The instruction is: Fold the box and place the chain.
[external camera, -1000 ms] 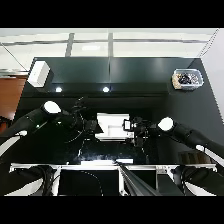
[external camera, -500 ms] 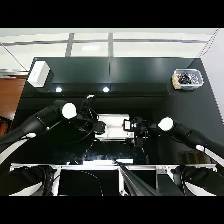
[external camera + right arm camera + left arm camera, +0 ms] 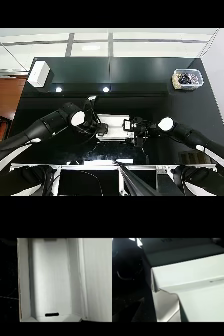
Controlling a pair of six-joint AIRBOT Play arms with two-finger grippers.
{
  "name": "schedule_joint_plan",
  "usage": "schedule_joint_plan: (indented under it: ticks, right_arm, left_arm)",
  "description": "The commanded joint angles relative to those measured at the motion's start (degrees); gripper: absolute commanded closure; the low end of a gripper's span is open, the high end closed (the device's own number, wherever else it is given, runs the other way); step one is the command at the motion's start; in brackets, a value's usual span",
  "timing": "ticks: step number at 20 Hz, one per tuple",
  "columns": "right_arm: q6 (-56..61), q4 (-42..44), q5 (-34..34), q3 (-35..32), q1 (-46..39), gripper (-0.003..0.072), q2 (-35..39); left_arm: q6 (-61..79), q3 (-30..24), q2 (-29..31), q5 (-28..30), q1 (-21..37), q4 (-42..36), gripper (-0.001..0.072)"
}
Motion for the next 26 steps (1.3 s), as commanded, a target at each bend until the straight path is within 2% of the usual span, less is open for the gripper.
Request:
schedule_joint_plan:
  ticks: [1,8,9,10,13,19,22,23,26]
  right_arm:
    - [0.02,0.0,0.0,0.0,0.02,0.0513,0.04]
    - [0.02,0.0,0.0,0.0,0.02,0.0513,0.04]
    - [0.02,0.0,0.0,0.0,0.02,0.0513,0.04]
    - [0.02,0.0,0.0,0.0,0.02,0.0513,0.04]
    - [0.02,0.0,0.02,0.0,0.02,0.0513,0.04]
    - [0.02,0.0,0.0,0.0,0.02,0.0513,0.04]
    - [0.02,0.0,0.0,0.0,0.02,0.0513,0.04]
    - [0.02,0.0,0.0,0.0,0.02,0.0513,0.04]
    - [0.02,0.0,0.0,0.0,0.0,0.0513,0.04]
  left_arm:
    - [-2.27,0.92,-0.07,-0.28,-1.29,0.63,0.0227]
    - [-5.77,1.9,-0.63,1.27,-3.19,1.77,0.0233]
    - [-5.77,2.32,-0.63,1.46,-3.34,1.86,0.0296]
    - [-5.77,2.8,-0.63,1.92,-3.63,2.21,0.0322]
    - [-6.8,3.56,-0.63,2.86,-4.35,3.56,0.0322]
    - [-6.99,4.5,-4.76,-2.45,-4.57,4.52,0.0322]
    - [-6.99,8.37,-8.83,-4.68,-4.59,5.16,0.0335]
    - [-6.99,9.86,-10.16,-6.36,-4.59,5.9,0.0378]
    - [-8.0,12.81,-12.94,-10.86,-4.59,6.54,0.0378]
